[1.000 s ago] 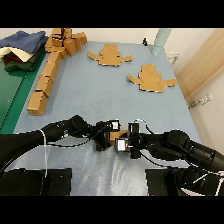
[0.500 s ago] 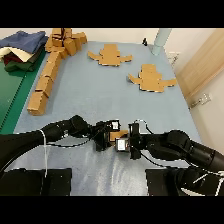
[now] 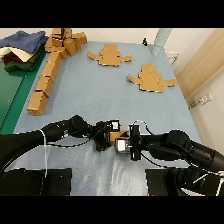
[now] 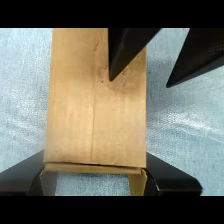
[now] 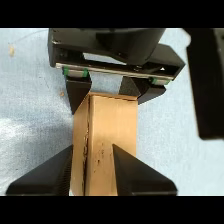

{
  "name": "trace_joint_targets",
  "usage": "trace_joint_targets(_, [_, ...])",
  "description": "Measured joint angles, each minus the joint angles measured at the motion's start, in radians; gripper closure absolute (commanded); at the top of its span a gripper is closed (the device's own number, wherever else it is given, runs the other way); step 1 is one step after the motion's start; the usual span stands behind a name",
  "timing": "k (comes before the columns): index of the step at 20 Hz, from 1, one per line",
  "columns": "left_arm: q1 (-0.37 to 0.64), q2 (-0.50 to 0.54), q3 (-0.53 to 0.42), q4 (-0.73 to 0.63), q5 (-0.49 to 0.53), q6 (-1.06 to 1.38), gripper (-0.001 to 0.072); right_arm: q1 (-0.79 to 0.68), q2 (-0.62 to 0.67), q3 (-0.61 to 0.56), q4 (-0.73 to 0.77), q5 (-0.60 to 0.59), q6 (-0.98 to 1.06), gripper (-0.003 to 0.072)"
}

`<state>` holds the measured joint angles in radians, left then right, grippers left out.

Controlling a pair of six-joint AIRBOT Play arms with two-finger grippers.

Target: Fold the box.

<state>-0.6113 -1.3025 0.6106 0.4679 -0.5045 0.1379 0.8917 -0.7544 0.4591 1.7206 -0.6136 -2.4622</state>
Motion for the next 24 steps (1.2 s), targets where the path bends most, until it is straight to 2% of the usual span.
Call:
trace_joint_targets(1, [0.000, 0.000, 0.000, 0.000, 0.000, 0.000, 0.0360, 0.000, 0.000, 0.001, 0.001, 0.000, 0.000, 0.0362])
trace_joint_targets(3, [0.000, 0.000, 0.000, 0.000, 0.000, 0.000, 0.0360, 0.000, 0.002, 0.006, 0.002, 0.000, 0.000, 0.0578])
trace_joint_targets(5, [0.000, 0.000, 0.000, 0.000, 0.000, 0.000, 0.0360, 0.000, 0.004, 0.014, 0.000, 0.000, 0.000, 0.0681])
trace_joint_targets(24, [0.000, 0.000, 0.000, 0.000, 0.000, 0.000, 0.0360, 0.000, -0.056, 0.025, -0.010, -0.007, 0.000, 0.0682])
